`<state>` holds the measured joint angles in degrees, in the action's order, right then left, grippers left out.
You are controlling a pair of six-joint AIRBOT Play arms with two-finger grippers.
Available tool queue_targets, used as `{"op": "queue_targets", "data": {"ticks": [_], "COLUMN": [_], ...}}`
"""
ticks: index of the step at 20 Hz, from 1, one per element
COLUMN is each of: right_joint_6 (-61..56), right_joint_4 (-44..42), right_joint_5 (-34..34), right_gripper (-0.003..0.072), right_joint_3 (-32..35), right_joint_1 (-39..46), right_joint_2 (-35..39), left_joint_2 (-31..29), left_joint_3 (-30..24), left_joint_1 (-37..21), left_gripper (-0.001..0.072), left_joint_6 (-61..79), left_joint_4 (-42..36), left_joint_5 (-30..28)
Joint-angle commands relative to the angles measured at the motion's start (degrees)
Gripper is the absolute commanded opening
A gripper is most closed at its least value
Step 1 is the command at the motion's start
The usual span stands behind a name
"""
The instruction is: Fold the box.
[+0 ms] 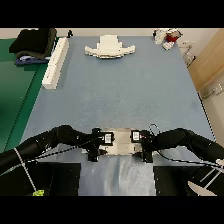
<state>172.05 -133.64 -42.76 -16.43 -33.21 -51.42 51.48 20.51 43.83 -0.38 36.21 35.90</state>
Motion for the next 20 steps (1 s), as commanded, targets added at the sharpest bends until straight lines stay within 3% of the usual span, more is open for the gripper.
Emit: {"op": "queue_targets", "data": {"ticks": [1, 9, 11, 12, 16, 20], "right_joint_6": [-0.1, -0.1, -0.1, -0.1, -0.1, -0.1], "right_joint_4": [-0.1, -0.1, -0.1, -0.1, -0.1, -0.1], "right_joint_5": [0.0, 0.0, 0.0, 0.0, 0.0, 0.0], "right_gripper": [0.0513, 0.0513, 0.0513, 0.0513, 0.0513, 0.0513], "right_joint_3": [0.0, 0.0, 0.0, 0.0, 0.0, 0.0], "right_joint_1": [0.0, 0.0, 0.0, 0.0, 0.0, 0.0], "right_joint_2": [0.0, 0.0, 0.0, 0.0, 0.0, 0.0], "left_joint_2": [0.6, 0.6, 0.6, 0.5, -1.8, -8.3], "left_joint_3": [0.0, 0.0, 0.0, 0.2, 3.1, 7.6], "left_joint_1": [0.2, 0.2, 0.2, 0.2, -0.9, -6.6], "left_gripper": [0.0437, 0.0425, 0.0122, 0.0035, 0.0013, 0.0013], "left_joint_6": [-3.9, -5.6, -5.7, -7.0, -27.7, -57.7], "left_joint_4": [-0.4, -0.2, -0.2, 0.2, 12.7, 28.8], "left_joint_5": [0.1, 0.0, 0.2, 0.3, 4.3, 17.2]}}
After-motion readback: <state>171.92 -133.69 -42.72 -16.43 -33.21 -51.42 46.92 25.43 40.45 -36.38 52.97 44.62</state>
